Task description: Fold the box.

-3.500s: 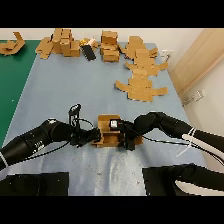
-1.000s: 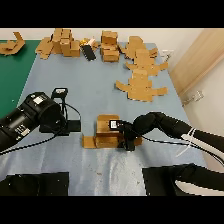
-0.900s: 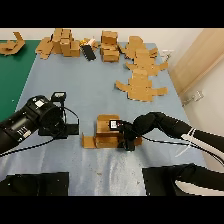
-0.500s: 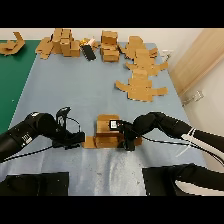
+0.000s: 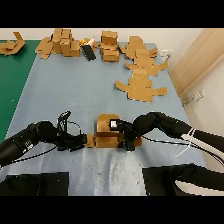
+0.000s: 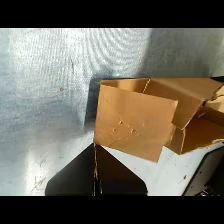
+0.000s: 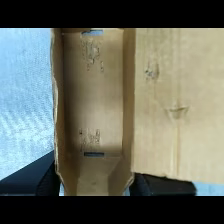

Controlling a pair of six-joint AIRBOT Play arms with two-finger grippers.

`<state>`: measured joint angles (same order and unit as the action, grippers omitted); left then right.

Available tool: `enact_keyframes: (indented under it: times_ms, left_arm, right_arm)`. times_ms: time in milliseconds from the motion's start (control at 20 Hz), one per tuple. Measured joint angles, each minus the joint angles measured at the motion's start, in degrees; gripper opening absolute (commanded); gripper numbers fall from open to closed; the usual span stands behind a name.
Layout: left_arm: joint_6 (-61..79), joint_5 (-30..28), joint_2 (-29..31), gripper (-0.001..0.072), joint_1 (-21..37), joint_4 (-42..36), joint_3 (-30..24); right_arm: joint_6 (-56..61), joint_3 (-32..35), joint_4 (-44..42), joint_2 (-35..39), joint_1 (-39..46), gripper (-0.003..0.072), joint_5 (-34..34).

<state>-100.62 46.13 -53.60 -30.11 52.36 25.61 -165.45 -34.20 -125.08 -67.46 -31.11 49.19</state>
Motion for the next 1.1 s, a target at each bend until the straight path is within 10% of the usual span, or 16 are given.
enact_keyframes:
  times_ms: [1100]
  left_arm:
    - [-3.5,5.8,7.5,0.0009,6.1,9.6,-1.0]
  right_arm:
    - [-3.1,0.0,-0.7,0.0,0.0,0.0412,0.8]
